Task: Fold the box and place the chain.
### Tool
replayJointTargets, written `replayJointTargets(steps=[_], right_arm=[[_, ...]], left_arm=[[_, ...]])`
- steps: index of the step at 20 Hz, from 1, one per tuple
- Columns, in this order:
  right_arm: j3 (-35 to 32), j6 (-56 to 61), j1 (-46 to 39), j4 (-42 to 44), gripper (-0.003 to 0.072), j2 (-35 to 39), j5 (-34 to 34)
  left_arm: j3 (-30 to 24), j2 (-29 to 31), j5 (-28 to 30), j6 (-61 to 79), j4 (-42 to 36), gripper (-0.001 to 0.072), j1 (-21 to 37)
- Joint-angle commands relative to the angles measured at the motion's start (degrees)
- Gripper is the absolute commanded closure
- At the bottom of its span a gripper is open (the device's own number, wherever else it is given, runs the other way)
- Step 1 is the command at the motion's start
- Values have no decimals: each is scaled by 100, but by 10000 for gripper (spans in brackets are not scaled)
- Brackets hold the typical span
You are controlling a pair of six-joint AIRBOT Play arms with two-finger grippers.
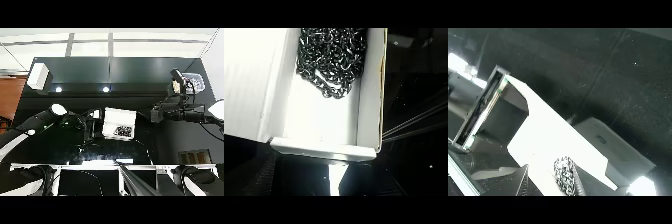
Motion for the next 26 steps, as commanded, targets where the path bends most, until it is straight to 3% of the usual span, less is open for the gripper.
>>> replayJointTargets(steps=[1, 10, 21, 26], right_arm=[[-4, 0, 2, 4, 347, -4, -15], [-4, 0, 2, 4, 348, -4, -17], [-4, 0, 2, 2, 347, -4, -24], [-4, 0, 13, -173, 347, -4, -170]], left_arm=[[7, -4, -2, 7, 26, 19, -131], [0, -11, -232, -151, 98, 17, -214], [0, -28, -7, -791, 70, 16, -337], [15, -28, 407, -745, 136, 15, -651]])
